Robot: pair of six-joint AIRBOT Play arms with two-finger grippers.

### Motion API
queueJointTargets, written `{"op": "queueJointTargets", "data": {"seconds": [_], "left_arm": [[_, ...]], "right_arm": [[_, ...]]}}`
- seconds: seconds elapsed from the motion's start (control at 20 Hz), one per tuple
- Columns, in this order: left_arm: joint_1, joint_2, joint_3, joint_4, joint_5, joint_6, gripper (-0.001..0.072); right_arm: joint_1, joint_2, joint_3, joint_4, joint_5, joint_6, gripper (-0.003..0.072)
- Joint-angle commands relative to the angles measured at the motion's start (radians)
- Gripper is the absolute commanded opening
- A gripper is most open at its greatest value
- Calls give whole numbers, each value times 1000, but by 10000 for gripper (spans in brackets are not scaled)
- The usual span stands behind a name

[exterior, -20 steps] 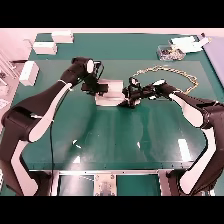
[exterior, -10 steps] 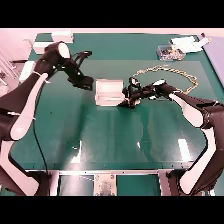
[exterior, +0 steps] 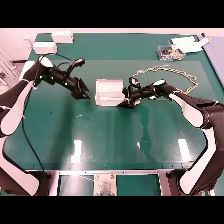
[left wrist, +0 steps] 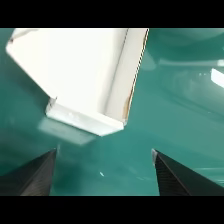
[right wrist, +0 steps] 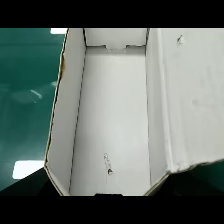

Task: Fold the box and place the chain.

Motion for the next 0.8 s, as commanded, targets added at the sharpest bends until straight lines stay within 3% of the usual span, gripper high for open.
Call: {"op": "queueJointTargets", "data": {"seconds": [0.0,0.25,0.4,0.75], "left_arm": [[52,1,-126,-187,100,497,713],[64,-2,-209,-210,119,724,714],[54,-39,-212,-301,106,747,720],[9,-79,-212,-346,156,761,720]], "right_arm": [[0,0,0,0,0,0,579],[0,0,0,0,0,0,579],[0,0,0,0,0,0,579],[0,0,0,0,0,0,579]]}}
